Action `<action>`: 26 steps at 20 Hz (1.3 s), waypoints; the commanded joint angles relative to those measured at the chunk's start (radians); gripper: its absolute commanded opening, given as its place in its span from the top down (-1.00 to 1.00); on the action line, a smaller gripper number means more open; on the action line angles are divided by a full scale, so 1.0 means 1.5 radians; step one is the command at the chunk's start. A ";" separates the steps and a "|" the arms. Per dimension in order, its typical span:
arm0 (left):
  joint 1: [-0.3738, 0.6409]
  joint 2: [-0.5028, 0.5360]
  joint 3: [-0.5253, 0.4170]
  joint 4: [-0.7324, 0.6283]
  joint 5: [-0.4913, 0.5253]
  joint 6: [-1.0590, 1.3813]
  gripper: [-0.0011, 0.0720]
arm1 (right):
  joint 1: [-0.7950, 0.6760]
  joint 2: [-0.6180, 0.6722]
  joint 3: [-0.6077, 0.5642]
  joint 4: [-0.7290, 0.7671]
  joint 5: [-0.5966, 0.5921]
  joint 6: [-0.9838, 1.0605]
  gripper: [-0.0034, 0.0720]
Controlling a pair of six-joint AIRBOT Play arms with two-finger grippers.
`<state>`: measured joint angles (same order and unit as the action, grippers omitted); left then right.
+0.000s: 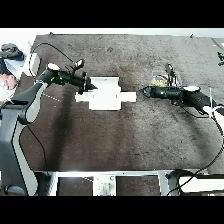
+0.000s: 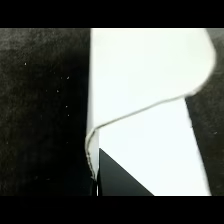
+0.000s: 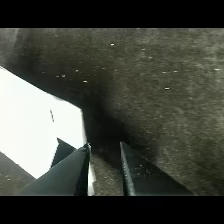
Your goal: Fold the box and place the chain.
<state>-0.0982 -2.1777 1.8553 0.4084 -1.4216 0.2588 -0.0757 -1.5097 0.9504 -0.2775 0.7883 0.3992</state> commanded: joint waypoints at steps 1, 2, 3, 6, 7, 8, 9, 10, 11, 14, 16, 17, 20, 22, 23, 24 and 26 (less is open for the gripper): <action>-0.007 0.001 -0.041 0.012 0.047 0.075 0.95 | 0.000 0.000 0.001 -0.007 -0.018 -0.034 0.32; -0.012 0.001 -0.047 0.024 0.055 0.088 0.95 | 0.000 0.000 0.001 -0.007 -0.018 -0.048 0.32; -0.017 0.001 -0.048 0.038 0.060 0.093 0.95 | 0.000 0.000 0.001 -0.007 -0.017 -0.063 0.32; -0.021 0.001 -0.048 0.046 0.071 0.093 0.95 | 0.000 0.001 0.001 -0.007 -0.017 -0.107 0.17; -0.021 0.000 -0.048 0.046 0.073 0.089 0.95 | 0.000 0.000 0.001 -0.007 -0.017 -0.124 -0.31; -0.021 0.000 -0.051 0.047 0.075 0.090 0.95 | 0.001 0.001 0.001 -0.006 -0.015 -0.150 -0.45; -0.021 0.000 -0.054 0.047 0.076 0.089 0.94 | 0.001 0.001 0.001 -0.001 -0.008 -0.177 -0.45; -0.021 0.000 -0.056 0.047 0.074 0.089 0.94 | 0.001 0.001 0.001 0.001 0.010 -0.205 -0.45; -0.021 0.000 -0.056 0.047 0.072 0.089 0.94 | 0.002 0.001 0.001 0.008 0.035 -0.242 -0.45; -0.021 0.001 -0.056 0.046 0.070 0.090 0.94 | 0.030 0.001 0.001 0.016 0.074 -0.342 -0.45; -0.021 0.001 -0.056 0.043 0.070 0.090 0.94 | 0.071 0.001 0.001 0.016 0.076 -0.413 -0.45; -0.021 0.001 -0.056 0.041 0.071 0.090 0.94 | 0.097 0.001 0.001 0.015 0.075 -0.441 -0.45; -0.021 0.001 -0.056 0.041 0.070 0.090 0.94 | 0.165 0.001 0.001 -0.020 0.029 -0.463 -0.86; -0.021 0.001 -0.056 0.040 0.070 0.090 0.94 | 0.205 0.000 0.001 -0.082 -0.009 -0.463 -0.86; -0.021 0.001 -0.056 0.040 0.070 0.090 0.94 | 0.225 0.000 0.001 -0.114 -0.025 -0.463 -0.86; -0.021 0.001 -0.056 0.039 0.070 0.090 0.94 | 0.242 -0.001 0.001 -0.140 -0.039 -0.461 -0.86; -0.021 0.001 -0.056 0.039 0.070 0.090 0.94 | 0.267 -0.011 0.001 -0.165 -0.059 -0.461 -0.86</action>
